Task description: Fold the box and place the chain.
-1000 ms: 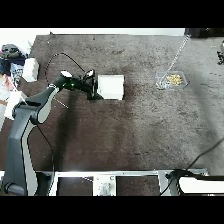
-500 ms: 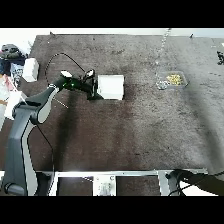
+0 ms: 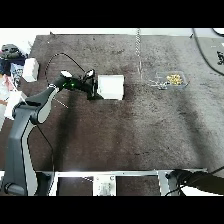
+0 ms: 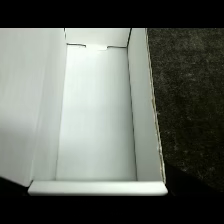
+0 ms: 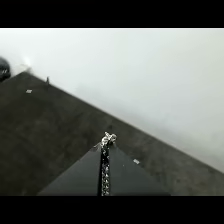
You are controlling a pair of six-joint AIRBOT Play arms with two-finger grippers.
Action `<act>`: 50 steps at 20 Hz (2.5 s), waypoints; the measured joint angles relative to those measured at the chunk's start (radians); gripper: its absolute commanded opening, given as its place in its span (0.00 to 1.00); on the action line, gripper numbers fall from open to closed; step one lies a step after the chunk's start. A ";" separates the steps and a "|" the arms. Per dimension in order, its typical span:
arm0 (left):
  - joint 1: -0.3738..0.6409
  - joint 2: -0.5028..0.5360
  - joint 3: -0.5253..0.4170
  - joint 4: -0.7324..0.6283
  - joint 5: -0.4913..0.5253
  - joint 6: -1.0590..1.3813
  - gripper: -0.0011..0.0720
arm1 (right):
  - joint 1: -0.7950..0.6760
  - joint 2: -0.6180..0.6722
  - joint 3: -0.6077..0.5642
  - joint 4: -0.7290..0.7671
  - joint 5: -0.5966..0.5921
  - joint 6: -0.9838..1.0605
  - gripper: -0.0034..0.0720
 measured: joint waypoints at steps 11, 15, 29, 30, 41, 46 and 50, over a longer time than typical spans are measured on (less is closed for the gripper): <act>0.000 0.000 0.000 0.000 0.000 0.000 0.49 | 0.066 -0.179 -0.045 0.089 0.192 0.000 0.06; 0.000 0.000 0.000 0.000 0.000 0.000 0.49 | 0.051 -0.172 -0.059 0.044 0.218 0.000 0.06; 0.000 0.000 0.000 0.000 0.000 0.000 0.49 | -0.092 0.049 -0.070 -0.068 0.245 0.008 0.06; 0.000 0.000 0.000 0.000 0.000 0.000 0.49 | -0.080 0.048 -0.079 -0.022 0.246 -0.012 0.06; 0.000 0.000 0.000 0.000 0.000 0.000 0.49 | 0.031 -0.080 -0.313 0.125 0.122 -0.072 0.06; 0.000 0.000 0.000 0.000 0.000 0.000 0.49 | 0.034 -0.169 -0.366 0.148 0.033 -0.074 0.44; 0.000 0.000 0.000 0.000 0.000 0.000 0.49 | 0.005 -0.201 -0.375 0.119 0.035 -0.076 0.52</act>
